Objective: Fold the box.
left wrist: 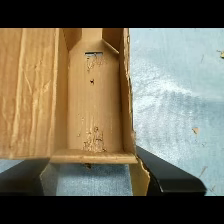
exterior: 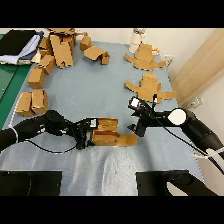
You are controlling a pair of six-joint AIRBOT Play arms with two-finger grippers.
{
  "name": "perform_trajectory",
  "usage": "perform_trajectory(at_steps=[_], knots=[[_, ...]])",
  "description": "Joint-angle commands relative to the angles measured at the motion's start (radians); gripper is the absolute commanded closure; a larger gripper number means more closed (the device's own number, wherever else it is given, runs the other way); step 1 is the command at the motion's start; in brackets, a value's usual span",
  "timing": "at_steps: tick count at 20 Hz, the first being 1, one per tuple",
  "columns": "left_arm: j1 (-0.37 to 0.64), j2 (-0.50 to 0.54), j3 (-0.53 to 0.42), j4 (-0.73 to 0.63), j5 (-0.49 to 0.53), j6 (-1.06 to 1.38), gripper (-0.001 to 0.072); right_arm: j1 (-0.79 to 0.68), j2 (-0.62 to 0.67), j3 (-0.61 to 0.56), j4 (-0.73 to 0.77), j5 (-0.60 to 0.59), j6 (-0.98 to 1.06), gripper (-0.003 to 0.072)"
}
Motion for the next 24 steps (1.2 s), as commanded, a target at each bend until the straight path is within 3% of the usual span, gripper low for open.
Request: perform_trajectory(at_steps=[1,7,20,21,22,23,24], knots=[[0.002,0.001,0.001,0.016,-0.005,-0.001,0.0119,0.001,0.001,0.001,0.008,-0.007,0.042,0.0017],[0.000,-0.001,0.000,0.053,0.056,-0.006,0.0119,0.001,0.001,0.001,0.026,-0.007,0.086,0.0017],[0.000,-0.001,0.001,0.052,0.062,-0.032,0.0118,0.001,0.001,0.001,0.120,0.005,0.171,0.0026],[0.000,-0.001,0.001,0.052,0.062,-0.032,0.0118,0.001,0.001,0.001,0.132,0.013,0.204,0.0171],[0.000,-0.001,0.001,0.052,0.062,-0.032,0.0118,0.001,0.001,0.001,0.150,0.035,0.236,0.0495],[0.000,-0.001,0.001,0.052,0.062,-0.032,0.0118,0.001,0.001,0.001,0.158,0.055,0.297,0.0682],[0.000,-0.001,0.001,0.052,0.063,-0.032,0.0118,0.001,0.001,0.001,0.158,0.083,0.394,0.0684]])
